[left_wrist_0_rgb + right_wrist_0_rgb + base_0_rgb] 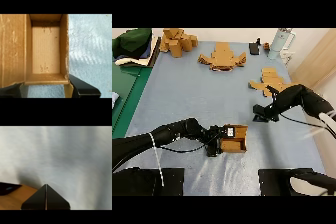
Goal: Fold the box.
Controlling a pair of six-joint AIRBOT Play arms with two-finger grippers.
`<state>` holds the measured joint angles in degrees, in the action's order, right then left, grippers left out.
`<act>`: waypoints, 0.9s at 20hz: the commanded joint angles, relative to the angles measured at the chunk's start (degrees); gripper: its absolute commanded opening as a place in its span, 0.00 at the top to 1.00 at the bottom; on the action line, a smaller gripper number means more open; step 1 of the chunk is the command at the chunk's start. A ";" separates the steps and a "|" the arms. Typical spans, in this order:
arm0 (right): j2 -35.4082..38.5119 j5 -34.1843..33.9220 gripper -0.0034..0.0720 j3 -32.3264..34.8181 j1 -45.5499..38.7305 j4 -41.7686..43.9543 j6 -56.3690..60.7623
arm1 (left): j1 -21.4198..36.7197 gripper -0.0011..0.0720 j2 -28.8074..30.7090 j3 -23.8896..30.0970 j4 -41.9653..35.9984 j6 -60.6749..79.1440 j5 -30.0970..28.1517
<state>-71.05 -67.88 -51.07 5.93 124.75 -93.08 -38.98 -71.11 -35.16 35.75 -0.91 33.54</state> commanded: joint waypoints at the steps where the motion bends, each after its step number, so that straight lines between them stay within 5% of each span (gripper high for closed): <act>1: -8.52 -6.32 0.95 -2.40 -3.76 23.93 -28.87 | 0.04 0.26 0.04 -0.04 0.02 0.00 -0.07; 6: -4.63 -8.35 0.95 0.35 6.03 19.21 -33.99 | 0.02 0.26 0.04 -0.02 0.02 0.00 0.00; 18: 24.65 16.20 0.95 19.23 28.76 -1.97 -30.64 | 0.04 0.26 0.04 -0.02 0.02 0.00 0.00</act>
